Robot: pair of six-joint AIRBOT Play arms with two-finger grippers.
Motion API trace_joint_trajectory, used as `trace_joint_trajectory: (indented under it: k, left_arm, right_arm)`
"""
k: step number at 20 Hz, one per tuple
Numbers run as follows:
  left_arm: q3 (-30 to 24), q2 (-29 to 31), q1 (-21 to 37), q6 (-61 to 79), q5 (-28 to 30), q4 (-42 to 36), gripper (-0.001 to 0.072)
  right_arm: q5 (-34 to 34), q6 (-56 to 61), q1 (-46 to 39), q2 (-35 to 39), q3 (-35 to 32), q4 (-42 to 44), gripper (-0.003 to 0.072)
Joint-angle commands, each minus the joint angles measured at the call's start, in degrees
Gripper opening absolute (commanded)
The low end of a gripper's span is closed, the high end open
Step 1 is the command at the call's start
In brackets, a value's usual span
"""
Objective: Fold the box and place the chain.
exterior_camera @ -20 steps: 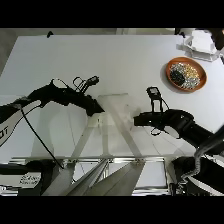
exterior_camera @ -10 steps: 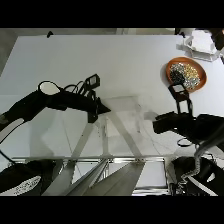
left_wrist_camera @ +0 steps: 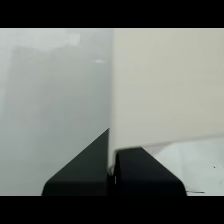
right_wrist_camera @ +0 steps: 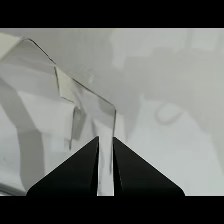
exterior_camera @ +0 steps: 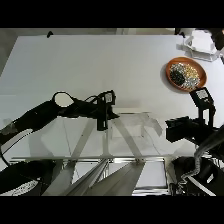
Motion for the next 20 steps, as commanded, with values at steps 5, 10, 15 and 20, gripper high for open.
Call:
trace_joint_trajectory:
  k: [5,10,15,20]
  left_arm:
    - [1.86,-9.81,-0.66,11.43,-4.66,-7.34,0.0003]
    - [2.21,-11.17,-0.68,13.99,3.19,-4.31,0.0004]
    - [2.21,-12.39,-0.7,13.94,6.29,-4.35,0.0004]
    - [2.21,-14.69,-0.7,13.92,5.73,-4.42,0.0005]
  right_arm:
    - [0.11,-0.07,0.0,0.5,0.04,0.31,0.0105]
    - [0.13,-0.07,0.0,0.5,0.04,0.28,0.0105]
    - [0.07,-0.07,0.0,0.5,0.04,0.26,0.0105]
    - [0.02,-0.04,0.0,0.5,0.04,0.15,0.0105]
